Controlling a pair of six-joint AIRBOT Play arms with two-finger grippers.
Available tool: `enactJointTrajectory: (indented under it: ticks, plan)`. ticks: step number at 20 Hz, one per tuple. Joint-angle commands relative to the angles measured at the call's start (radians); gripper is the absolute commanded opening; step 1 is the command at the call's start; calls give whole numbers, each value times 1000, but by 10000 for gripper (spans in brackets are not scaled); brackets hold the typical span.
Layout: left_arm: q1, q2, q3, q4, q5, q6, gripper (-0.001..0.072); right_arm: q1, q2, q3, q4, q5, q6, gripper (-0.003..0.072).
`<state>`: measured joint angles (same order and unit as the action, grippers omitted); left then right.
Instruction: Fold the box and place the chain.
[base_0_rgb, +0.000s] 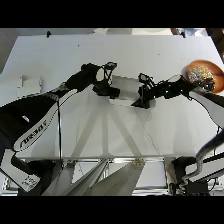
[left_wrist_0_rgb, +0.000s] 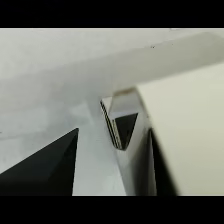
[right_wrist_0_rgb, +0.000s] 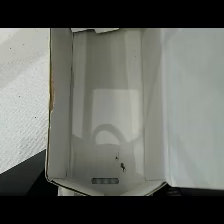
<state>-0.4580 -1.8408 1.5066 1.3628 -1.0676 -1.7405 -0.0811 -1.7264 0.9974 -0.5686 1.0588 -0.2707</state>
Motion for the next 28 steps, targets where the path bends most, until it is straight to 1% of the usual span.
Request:
enactJointTrajectory:
  ticks: [1, 4, 5, 7, 9, 12, 15, 16, 17, 18, 19, 25, 26, 27, 28]
  plan:
    - [-28, -32, 51, 93, -121, -125, 454, 1, 0, 0, 0, 0, 1, 339]
    - [-32, -33, 54, 123, -167, -194, 452, 1, 0, 0, 0, 0, 1, 339]
    - [-32, -33, 54, 123, -179, -217, 428, 1, 0, 0, 0, 0, 1, 339]
    - [-32, -33, 55, 115, -183, -281, 418, 1, 0, 0, 0, 0, 1, 339]
    - [-32, -33, 55, 98, -162, -336, 417, 1, 0, 0, 0, 0, 1, 339]
    - [-36, -33, 55, 86, -153, -336, 275, 1, 0, 0, 0, 0, 1, 339]
    - [-47, -33, 55, 89, -151, -373, 265, 1, 0, 0, 0, 0, 1, 339]
    - [-50, -33, 55, 89, -142, -392, 170, 1, 0, 0, 0, 0, 1, 339]
    - [-55, -33, 55, 89, -131, -394, 94, 1, 0, 0, 0, 0, 1, 339]
    - [-61, -33, 55, 90, -120, -394, 44, 1, 0, 0, 0, 0, 1, 339]
    - [-63, -33, 55, 88, -111, -394, 10, 1, 0, 0, 0, 0, 1, 339]
    - [-66, -32, 55, 89, -110, -395, 17, 1, 0, 0, 0, 0, 1, 339]
    - [-66, -32, 55, 88, -111, -394, 58, 1, 0, 0, 0, 0, 1, 339]
    - [-64, -31, 55, 84, -115, -388, 221, 1, 0, 0, 0, 0, 1, 339]
    - [-62, -27, 54, 76, -118, -386, 426, 1, 0, 0, 0, 0, 1, 339]
